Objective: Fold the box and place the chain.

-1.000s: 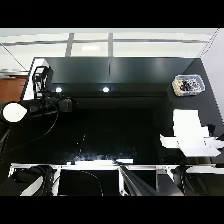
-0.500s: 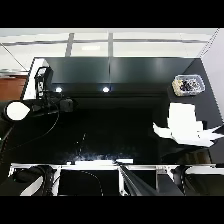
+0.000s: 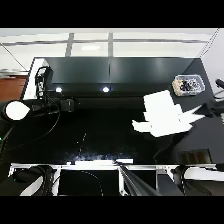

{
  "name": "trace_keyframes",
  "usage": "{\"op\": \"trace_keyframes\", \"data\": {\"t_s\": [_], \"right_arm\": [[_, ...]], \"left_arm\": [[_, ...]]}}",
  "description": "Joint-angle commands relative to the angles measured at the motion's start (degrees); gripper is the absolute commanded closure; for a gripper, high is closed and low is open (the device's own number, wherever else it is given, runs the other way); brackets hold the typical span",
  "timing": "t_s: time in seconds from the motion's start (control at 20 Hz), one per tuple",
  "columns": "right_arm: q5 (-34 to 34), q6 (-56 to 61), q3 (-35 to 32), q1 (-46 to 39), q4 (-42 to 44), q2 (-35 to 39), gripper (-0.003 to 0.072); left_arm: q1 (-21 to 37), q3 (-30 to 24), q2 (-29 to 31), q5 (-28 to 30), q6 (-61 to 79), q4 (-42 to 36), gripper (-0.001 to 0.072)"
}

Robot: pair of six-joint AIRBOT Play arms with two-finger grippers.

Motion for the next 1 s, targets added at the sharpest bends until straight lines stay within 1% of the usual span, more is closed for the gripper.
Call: {"op": "trace_keyframes", "data": {"t_s": [0.0, 0.1, 0.2, 0.35, 0.4, 0.5, 0.6, 0.65, 0.75, 0.8, 0.85, 0.95], "right_arm": [[-4.6, 1.3, -1.7, 9.1, 8.8, 3.9, 0.0677], [-11.3, 4.9, -4.7, 13.0, 7.4, 7.6, 0.0677], [-16.9, 5.5, -9.9, 16.3, 7.5, 12.7, 0.0678], [-27.3, 5.2, -19.1, 20.9, 12.4, 22.4, 0.0678], [-30.0, 4.6, -21.8, 21.8, 14.7, 25.4, 0.0678], [-32.1, 3.0, -26.6, 23.2, 18.5, 30.5, 0.0678], [-31.8, -0.4, -30.7, 25.0, 23.8, 33.4, 0.0678], [-31.0, -2.3, -32.5, 26.4, 25.7, 33.8, 0.0678], [-29.7, -6.3, -35.4, 30.4, 26.7, 33.8, 0.0677], [-29.7, -8.2, -36.6, 32.4, 26.8, 33.8, 0.0677], [-30.5, -9.5, -37.9, 34.3, 26.8, 33.8, 0.0677], [-33.6, -10.9, -39.8, 36.8, 26.7, 33.8, 0.0677]], "left_arm": [[0.0, 0.1, -0.3, 0.8, 0.2, -1.9, -0.0004], [-0.4, 0.1, -1.0, 1.7, 0.3, -3.6, 0.0014], [-1.7, 0.0, -2.4, 2.1, 0.6, -4.6, 0.0018], [-4.2, 0.1, -4.9, 4.1, 0.5, -4.9, 0.0014], [-4.7, 0.1, -5.3, 5.2, 0.5, -6.6, 0.0014], [-5.4, 0.1, -5.4, 7.4, 0.6, -9.2, 0.0014], [-6.1, 0.1, -5.5, 7.7, 0.6, -10.3, 0.0014], [-6.5, 0.1, -5.6, 6.9, 0.6, -10.8, 0.0013], [-6.6, 0.1, -5.8, 4.4, 1.6, -16.9, 0.0013], [-6.6, 0.1, -6.1, 2.9, 5.8, -20.2, 0.0013], [-6.6, 0.1, -6.3, 1.6, 9.7, -21.8, 0.0013], [-6.0, 0.1, -7.1, -0.4, 11.0, -21.6, 0.0013]]}}
